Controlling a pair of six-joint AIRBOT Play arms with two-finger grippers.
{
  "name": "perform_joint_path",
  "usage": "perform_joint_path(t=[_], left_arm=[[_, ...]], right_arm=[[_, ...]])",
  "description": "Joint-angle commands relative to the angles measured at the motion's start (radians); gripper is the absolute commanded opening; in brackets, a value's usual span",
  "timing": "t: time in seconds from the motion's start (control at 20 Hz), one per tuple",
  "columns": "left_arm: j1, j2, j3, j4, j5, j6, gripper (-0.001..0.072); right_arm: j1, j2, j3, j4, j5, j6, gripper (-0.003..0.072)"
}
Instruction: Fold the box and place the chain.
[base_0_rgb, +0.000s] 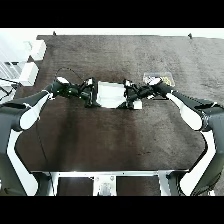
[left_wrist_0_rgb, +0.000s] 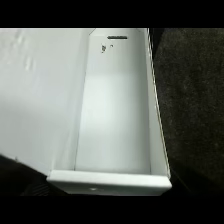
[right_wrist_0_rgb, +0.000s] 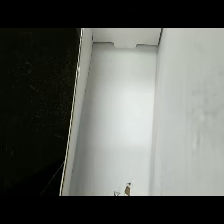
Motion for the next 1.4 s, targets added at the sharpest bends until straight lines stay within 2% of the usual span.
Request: perform_joint_path(t=[0.0,0.2,0.3,0.7,0.85,1.35], left_arm=[[0.0,-0.001,0.002,-0.002,-0.007,0.011,0.0668],[0.0,-0.001,0.011,0.02,-0.03,0.029,0.0673],[0.0,-0.001,0.019,0.037,-0.037,0.031,0.072],[0.0,-0.007,0.026,0.032,-0.06,0.059,0.0719],[-0.003,-0.041,0.065,0.007,-0.102,0.055,0.0712],[-0.008,-0.043,0.065,0.009,-0.078,0.033,0.0708]], right_arm=[[0.001,-0.001,-0.001,0.001,0.002,0.001,0.0455],[0.001,-0.001,-0.001,0.001,0.002,0.0,0.0455],[0.002,-0.001,-0.001,0.001,0.002,0.0,0.0455],[0.001,-0.001,-0.001,0.001,0.002,0.0,0.0455],[0.001,-0.001,-0.001,0.001,0.002,0.001,0.0455],[0.001,-0.001,-0.001,0.001,0.002,0.001,0.0455]])
